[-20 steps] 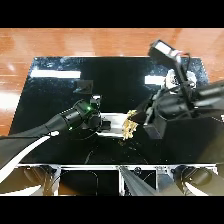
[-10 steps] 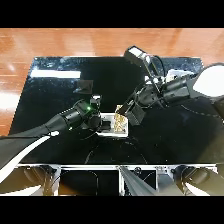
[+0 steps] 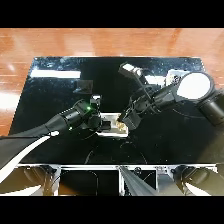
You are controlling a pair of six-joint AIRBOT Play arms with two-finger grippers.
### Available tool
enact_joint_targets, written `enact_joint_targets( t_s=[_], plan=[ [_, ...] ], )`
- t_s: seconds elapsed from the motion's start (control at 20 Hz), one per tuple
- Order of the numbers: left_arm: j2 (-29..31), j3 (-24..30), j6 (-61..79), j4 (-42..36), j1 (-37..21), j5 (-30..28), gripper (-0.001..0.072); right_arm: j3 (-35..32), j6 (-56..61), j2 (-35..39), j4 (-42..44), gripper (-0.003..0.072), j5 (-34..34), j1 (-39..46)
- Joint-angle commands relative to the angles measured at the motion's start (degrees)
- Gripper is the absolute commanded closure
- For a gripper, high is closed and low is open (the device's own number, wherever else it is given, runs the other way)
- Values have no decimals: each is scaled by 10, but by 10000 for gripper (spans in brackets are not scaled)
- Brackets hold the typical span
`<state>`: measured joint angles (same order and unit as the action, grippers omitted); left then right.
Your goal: Fold the box and place the chain.
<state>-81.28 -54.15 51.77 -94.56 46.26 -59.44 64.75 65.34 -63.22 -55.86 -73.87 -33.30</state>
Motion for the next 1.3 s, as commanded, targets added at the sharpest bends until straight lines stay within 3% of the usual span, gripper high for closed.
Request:
enact_joint_targets(
  t_s=[0.0, 0.4, 0.65, 0.7, 0.75, 0.8, 1.0, 1.15, 1.25],
  plan=[
    [0, 0, 0, -3, 0, 1, 692, -30, -9, -17, 16, 655, 9, 0],
    [0, 0, 0, -4, 0, 2, 692, -30, -24, -85, 34, 654, 69, -8],
    [0, 0, 0, -4, 0, 1, 692, -30, -17, -90, 10, 652, 54, -9],
    [0, 0, 0, -4, 0, 1, 692, -30, -17, -90, 8, 587, 38, -9],
    [0, 0, 0, -4, 0, 1, 692, -30, -17, -90, 3, 203, 24, -9],
    [0, 0, 0, -4, 0, 1, 692, -29, -18, -90, -2, 23, 16, -9],
    [0, 0, 0, -5, 0, 0, 692, -19, -18, -75, -18, 31, -36, 24],
    [1, -1, 0, -5, 0, -5, 692, -21, -10, -28, -26, 31, -123, 105],
    [3, -8, -11, -5, 0, -5, 692, -32, -4, 10, -71, 31, -133, 172]
  ],
)
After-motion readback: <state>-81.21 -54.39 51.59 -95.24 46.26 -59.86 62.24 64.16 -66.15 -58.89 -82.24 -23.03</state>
